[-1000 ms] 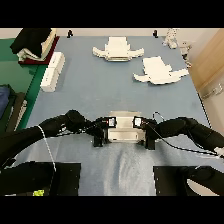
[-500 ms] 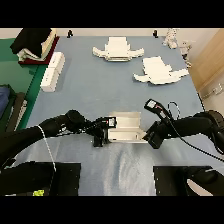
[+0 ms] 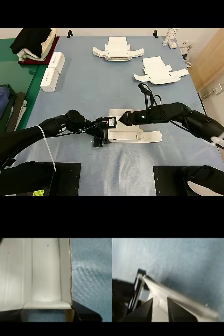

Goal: Fold the box.

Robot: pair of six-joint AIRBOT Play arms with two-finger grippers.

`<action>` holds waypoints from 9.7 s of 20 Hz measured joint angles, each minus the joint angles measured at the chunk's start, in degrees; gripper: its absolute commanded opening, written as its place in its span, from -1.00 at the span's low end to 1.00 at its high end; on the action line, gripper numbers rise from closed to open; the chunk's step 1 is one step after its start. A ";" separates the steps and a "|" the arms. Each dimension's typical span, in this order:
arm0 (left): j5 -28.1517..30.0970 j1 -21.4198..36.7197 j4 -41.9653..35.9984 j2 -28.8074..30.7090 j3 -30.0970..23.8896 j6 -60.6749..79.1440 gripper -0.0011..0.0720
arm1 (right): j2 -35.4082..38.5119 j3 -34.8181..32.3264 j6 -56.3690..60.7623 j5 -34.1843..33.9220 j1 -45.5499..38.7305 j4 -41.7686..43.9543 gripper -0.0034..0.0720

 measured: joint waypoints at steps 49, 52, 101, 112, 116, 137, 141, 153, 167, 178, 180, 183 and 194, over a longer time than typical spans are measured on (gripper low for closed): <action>0.02 0.00 0.00 0.00 0.00 0.02 0.28 | 10.01 -10.12 -54.23 -10.71 -0.74 -26.01 -0.46; 0.02 0.00 0.00 0.00 0.00 0.00 0.28 | 9.07 -10.10 -56.54 -10.03 -0.74 -23.74 -0.71; 0.02 0.00 0.02 0.00 0.00 0.04 0.28 | 6.73 -14.73 -6.54 -32.57 -37.27 -7.67 -0.90; 0.02 0.00 0.00 0.00 0.00 0.02 0.28 | 8.13 -14.45 -11.52 -34.84 -37.35 2.54 -0.09; 0.02 0.00 0.00 0.00 0.00 0.02 0.28 | 8.17 -12.35 -12.07 -36.28 -36.54 3.56 -0.09; 0.02 0.00 0.00 0.00 0.00 0.00 0.28 | -0.52 1.20 26.12 -18.73 0.70 -26.05 0.22; 0.02 0.00 0.02 0.00 0.00 0.00 0.28 | -5.64 6.71 39.34 -22.88 8.24 -37.44 0.22; 0.02 0.00 0.02 0.00 0.00 0.00 0.28 | -13.66 11.06 56.37 -29.22 15.30 -49.00 0.13; 0.02 0.00 0.00 0.00 0.00 0.00 0.28 | -13.92 11.34 59.52 -28.70 15.50 -49.37 0.08; 0.02 0.00 0.00 0.00 0.00 0.00 0.28 | 0.22 11.74 56.74 -33.55 12.07 -53.33 -0.88; 0.02 0.00 0.02 0.00 0.00 0.00 0.28 | 1.09 11.76 53.33 -33.40 7.63 -54.93 -0.90; 0.02 0.00 0.02 0.00 0.00 0.02 0.28 | -2.21 11.78 42.75 -29.24 -1.92 -49.70 -0.90; 0.02 0.00 0.02 0.00 0.00 0.00 0.28 | -26.95 21.29 -15.80 -45.48 -22.93 6.49 -0.91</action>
